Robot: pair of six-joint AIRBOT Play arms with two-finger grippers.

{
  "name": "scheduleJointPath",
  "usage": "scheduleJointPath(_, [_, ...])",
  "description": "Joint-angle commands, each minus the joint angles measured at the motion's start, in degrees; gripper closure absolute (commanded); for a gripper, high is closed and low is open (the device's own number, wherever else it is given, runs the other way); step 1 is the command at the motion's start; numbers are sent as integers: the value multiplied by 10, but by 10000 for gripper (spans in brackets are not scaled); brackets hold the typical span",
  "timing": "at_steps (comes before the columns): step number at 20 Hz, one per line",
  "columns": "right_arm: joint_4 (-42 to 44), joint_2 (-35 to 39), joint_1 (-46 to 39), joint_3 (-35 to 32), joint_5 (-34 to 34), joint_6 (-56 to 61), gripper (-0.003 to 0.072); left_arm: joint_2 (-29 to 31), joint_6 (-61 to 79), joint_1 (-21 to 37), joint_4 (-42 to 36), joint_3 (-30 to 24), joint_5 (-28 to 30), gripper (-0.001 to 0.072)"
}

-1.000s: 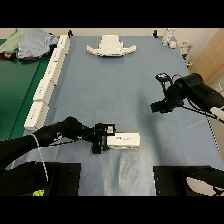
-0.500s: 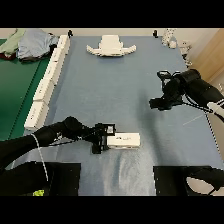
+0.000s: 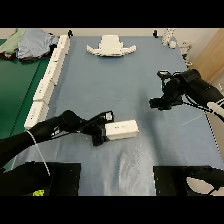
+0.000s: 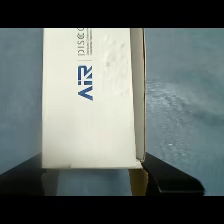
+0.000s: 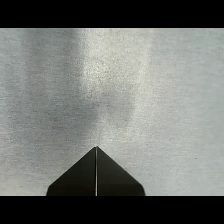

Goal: Fold the box.

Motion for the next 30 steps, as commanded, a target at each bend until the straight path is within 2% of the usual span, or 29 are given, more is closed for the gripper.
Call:
scheduleJointPath(1, [0, 0, 0, 0, 0, 0, 680, 9, -205, 94, 82, 39, 6, 258])
scheduleJointPath(5, [0, 0, 0, 0, 0, 0, 680, -25, -307, 237, 138, 125, 50, 258])
scheduleJointPath(8, [0, 0, 0, 0, 0, 0, 681, -107, -326, 324, 142, 212, 61, 258])
scheduleJointPath(11, [0, 0, 0, 0, 0, 0, 680, -212, -331, 370, 142, 315, 62, 258])
scheduleJointPath(17, [0, 0, 0, 0, 0, 0, 680, -375, -365, 391, 144, 497, 63, 258])
scheduleJointPath(21, [0, 0, 0, 0, 0, 0, 681, -452, -414, 391, 164, 581, 60, 258])
scheduleJointPath(25, [0, 0, 0, 0, 0, 0, 681, -486, -446, 391, 197, 622, 61, 258])
scheduleJointPath(30, [0, 0, 0, 0, 0, 0, 680, -489, -464, 397, 211, 627, 104, 258])
